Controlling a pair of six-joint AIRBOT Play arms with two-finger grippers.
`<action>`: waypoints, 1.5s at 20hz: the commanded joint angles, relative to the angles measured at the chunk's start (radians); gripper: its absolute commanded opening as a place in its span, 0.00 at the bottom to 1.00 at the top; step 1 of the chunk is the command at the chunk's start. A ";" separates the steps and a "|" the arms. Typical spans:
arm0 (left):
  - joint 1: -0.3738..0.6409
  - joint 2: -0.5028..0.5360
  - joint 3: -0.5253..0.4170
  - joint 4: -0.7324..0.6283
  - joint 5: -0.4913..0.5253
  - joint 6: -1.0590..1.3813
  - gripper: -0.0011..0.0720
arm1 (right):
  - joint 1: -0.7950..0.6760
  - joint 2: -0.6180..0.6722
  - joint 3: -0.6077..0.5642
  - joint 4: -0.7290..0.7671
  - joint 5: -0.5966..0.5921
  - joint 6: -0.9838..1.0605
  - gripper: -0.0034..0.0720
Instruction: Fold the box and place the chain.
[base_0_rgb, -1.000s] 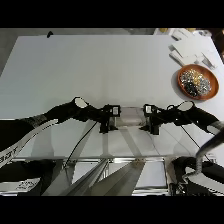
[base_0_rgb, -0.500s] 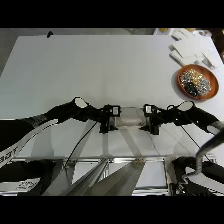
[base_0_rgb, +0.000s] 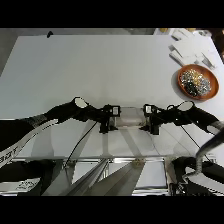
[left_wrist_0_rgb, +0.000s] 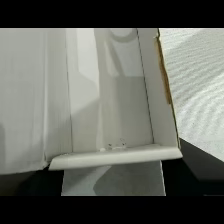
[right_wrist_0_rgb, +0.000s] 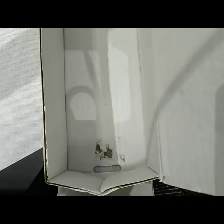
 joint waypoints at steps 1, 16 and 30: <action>0.000 0.001 0.000 0.000 0.000 0.000 0.14 | 0.000 0.000 0.001 -0.004 0.004 0.001 0.57; 0.000 0.001 0.000 0.000 0.000 0.000 0.14 | 0.000 0.229 0.002 -0.303 0.005 0.370 0.95; 0.000 0.001 0.000 0.000 0.000 0.000 0.14 | 0.001 0.449 0.001 0.068 0.023 0.521 0.07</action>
